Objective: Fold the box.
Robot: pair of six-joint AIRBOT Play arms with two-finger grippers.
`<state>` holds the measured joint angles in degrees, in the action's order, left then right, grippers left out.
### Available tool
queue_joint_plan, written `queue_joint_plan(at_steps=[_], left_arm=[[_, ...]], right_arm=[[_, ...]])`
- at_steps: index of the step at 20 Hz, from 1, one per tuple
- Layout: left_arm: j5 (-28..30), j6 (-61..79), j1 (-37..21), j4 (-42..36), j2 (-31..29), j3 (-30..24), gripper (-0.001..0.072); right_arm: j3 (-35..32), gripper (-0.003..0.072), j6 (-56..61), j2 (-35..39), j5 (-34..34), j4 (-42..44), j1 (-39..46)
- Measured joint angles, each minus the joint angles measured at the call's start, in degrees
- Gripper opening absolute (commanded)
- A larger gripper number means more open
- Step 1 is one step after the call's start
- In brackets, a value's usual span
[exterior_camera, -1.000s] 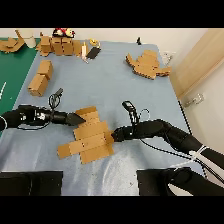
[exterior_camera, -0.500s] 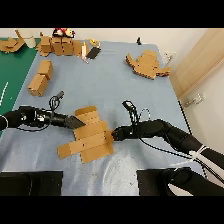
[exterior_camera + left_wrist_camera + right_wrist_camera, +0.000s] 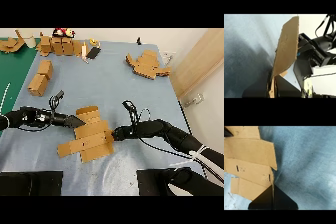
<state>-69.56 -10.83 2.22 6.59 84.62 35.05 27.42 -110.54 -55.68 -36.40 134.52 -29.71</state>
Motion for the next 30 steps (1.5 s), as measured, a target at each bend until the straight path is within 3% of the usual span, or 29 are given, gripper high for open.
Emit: queue_joint_plan(at_steps=[1,2,3,6,12,13,14,21,30], left_arm=[[-0.07,0.39,0.02,-0.13,0.0,0.0,0.0013],[-0.09,0.76,0.02,-0.2,0.0,0.0,0.0012],[-0.17,1.2,0.22,-0.11,0.0,0.07,0.0012],[-0.72,1.97,1.88,-0.02,0.0,1.22,0.0012],[-2.62,1.79,12.28,0.0,-0.46,9.35,0.0012],[-1.73,1.68,14.23,0.0,-0.76,10.67,0.0012],[-0.72,1.64,15.76,0.02,-1.11,11.52,0.0012],[8.13,9.77,20.15,1.42,-2.58,13.22,0.0012],[13.29,25.57,21.64,-5.84,-7.06,5.22,0.0012]], right_arm=[[0.0,0.0058,0.02,0.0,-0.02,-0.09,0.0],[0.0,0.0203,0.04,0.0,0.0,-0.13,0.0],[0.0,0.0302,0.04,0.0,0.0,-0.15,0.0],[0.57,0.0302,0.68,0.0,-0.09,-0.55,0.39],[8.07,0.0277,8.39,2.8,-5.79,-9.68,9.66],[9.7,0.0102,10.29,3.74,-7.5,-11.58,12.11],[11.37,0.0006,12.17,4.81,-9.79,-13.55,14.82],[15.45,0.0005,17.35,11.69,-22.01,-17.64,23.65],[9.84,0.0005,18.16,12.83,-20.9,-16.28,22.91]])
